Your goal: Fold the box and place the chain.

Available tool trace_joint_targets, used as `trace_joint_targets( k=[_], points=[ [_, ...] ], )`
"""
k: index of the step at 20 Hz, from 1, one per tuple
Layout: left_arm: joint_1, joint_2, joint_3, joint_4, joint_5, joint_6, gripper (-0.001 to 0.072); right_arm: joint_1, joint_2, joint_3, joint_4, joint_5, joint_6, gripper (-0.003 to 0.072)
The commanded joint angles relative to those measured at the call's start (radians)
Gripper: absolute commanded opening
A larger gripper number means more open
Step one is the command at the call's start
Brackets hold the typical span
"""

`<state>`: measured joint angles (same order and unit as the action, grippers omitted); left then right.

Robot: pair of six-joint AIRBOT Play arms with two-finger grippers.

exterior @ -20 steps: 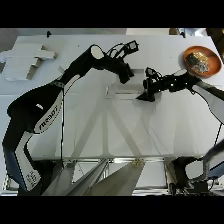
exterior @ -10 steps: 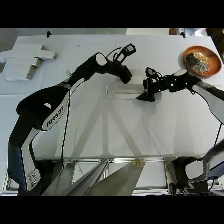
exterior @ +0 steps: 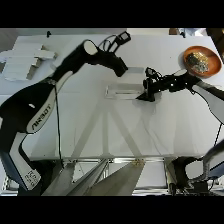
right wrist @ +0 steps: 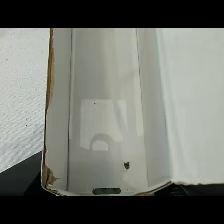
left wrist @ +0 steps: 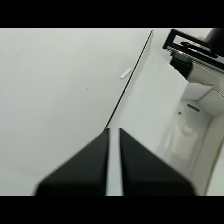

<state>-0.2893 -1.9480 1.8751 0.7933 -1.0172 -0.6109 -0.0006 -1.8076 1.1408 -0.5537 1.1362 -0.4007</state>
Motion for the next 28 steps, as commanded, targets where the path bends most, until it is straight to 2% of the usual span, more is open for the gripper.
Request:
trace_joint_targets(
  k=[1,2,6,10,15,16,17,19,25,28],
  points=[
    [0.047,0.061,0.000,0.043,-0.140,0.003,0.0342,0.000,0.000,0.000,0.000,0.000,0.000,0.0521],
    [0.048,0.069,0.000,0.084,-0.173,0.009,0.0460,0.000,0.000,0.000,0.000,0.000,0.000,0.0521],
    [0.009,0.073,0.000,0.283,-0.310,0.061,0.0466,0.000,0.000,0.000,0.000,0.000,0.000,0.0521],
    [-0.035,0.073,0.000,0.404,-0.314,0.065,0.0636,0.000,0.000,0.000,0.000,0.000,0.000,0.0521],
    [-0.055,0.068,-0.040,0.457,-0.261,0.096,0.0645,0.000,0.000,0.000,0.000,0.000,0.000,0.0521],
    [-0.055,0.063,-0.053,0.472,-0.253,0.096,0.0688,0.000,0.000,0.000,0.000,0.000,0.000,0.0521],
    [-0.055,0.058,-0.067,0.483,-0.241,0.100,0.0700,0.000,0.000,0.000,0.000,0.000,0.000,0.0521],
    [-0.055,0.048,-0.093,0.480,-0.214,0.130,0.0701,0.000,0.000,0.000,0.000,0.000,0.000,0.0521],
    [-0.055,0.014,-0.097,0.471,-0.128,0.208,0.0701,0.000,0.000,0.000,0.000,0.000,0.000,0.0521],
    [-0.055,0.006,-0.097,0.447,-0.123,0.229,0.0699,0.000,0.000,0.000,0.000,0.000,0.000,0.0521]
  ],
)
